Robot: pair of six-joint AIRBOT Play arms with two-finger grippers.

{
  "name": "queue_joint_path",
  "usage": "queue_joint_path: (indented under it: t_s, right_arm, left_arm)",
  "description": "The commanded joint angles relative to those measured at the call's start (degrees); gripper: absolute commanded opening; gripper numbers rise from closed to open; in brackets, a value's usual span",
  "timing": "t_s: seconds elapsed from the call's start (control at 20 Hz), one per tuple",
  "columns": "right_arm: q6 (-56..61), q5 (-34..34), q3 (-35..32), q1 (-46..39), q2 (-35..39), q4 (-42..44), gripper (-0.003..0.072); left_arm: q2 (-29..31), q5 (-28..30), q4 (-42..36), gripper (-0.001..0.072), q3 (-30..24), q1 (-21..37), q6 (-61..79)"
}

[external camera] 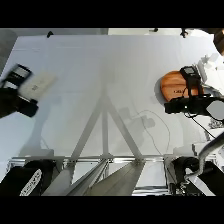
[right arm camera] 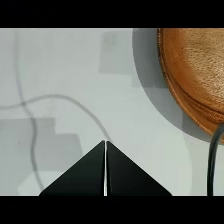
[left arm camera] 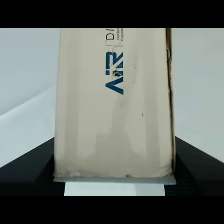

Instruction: Fold the box and place the chain.

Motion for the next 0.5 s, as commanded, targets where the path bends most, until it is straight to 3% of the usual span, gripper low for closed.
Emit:
queue_joint_path:
  t_s: [0.0,0.1,0.3,0.45]
  right_arm:
    - [0.0,0.1,0.0,0.0,0.1,0.6,0.0009]
    - [0.0,0.1,0.0,0.0,0.1,0.6,0.0009]
    - [0.0,0.0,0.0,0.0,0.1,0.5,0.0009]
    - [0.0,0.0,0.0,0.0,0.1,0.5,0.0009]
  left_arm:
    - [0.7,12.8,-15.9,0.0006,-1.5,12.2,-2.9]
    - [0.6,15.9,-20.8,0.0006,-5.7,15.3,2.0]
    - [-1.3,18.3,-22.0,0.0008,-15.4,15.8,2.9]
    - [-5.2,18.4,-22.1,0.0011,-19.7,15.8,3.0]
